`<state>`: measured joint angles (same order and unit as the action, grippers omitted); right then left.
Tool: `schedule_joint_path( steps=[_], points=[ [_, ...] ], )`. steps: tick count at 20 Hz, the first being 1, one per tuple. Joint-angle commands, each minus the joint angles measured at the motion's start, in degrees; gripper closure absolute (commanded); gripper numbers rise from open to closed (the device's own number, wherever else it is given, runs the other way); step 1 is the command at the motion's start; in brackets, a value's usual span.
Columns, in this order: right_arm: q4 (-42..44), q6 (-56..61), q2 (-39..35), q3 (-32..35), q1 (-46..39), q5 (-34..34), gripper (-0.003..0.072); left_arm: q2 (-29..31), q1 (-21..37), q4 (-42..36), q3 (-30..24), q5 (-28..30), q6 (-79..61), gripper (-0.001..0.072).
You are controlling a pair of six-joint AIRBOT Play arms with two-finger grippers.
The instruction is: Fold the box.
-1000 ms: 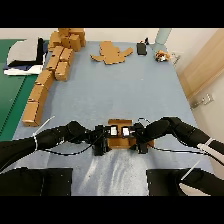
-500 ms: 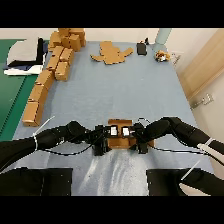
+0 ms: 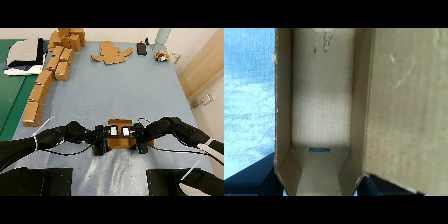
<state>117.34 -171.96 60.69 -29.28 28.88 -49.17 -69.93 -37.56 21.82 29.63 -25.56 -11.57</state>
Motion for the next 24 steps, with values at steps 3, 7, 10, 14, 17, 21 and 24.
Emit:
schedule_joint_path(
  steps=[3,7,10,14,17,21,24],
  points=[
    [0.0,0.0,0.0,0.0,0.0,0.0,0.0210,0.0,0.0,0.0,0.1,-0.1,0.0,0.0194],
    [1.8,0.0,0.0,0.0,0.1,-0.4,0.0210,0.0,0.0,0.0,0.1,-0.1,0.0,0.0194],
    [2.7,2.0,-0.5,-0.1,0.0,-0.4,-0.0034,0.0,0.0,0.0,0.1,-0.1,0.0,0.0194],
    [-4.6,16.0,-4.8,-0.1,-0.5,-0.4,-0.0034,0.0,0.0,0.0,0.1,-0.1,0.0,0.0194],
    [-14.4,28.3,-11.3,-0.1,-0.5,-3.1,-0.0034,0.0,0.0,0.0,0.1,-0.1,0.0,0.0194],
    [-10.3,40.6,-21.9,0.0,-0.5,-15.8,-0.0027,0.0,0.0,0.0,0.1,-0.1,0.0,0.0195],
    [-0.8,54.7,-27.6,0.4,-0.5,-18.0,0.0154,0.0,0.0,0.0,0.1,-0.1,0.0,0.0194]
  ],
)
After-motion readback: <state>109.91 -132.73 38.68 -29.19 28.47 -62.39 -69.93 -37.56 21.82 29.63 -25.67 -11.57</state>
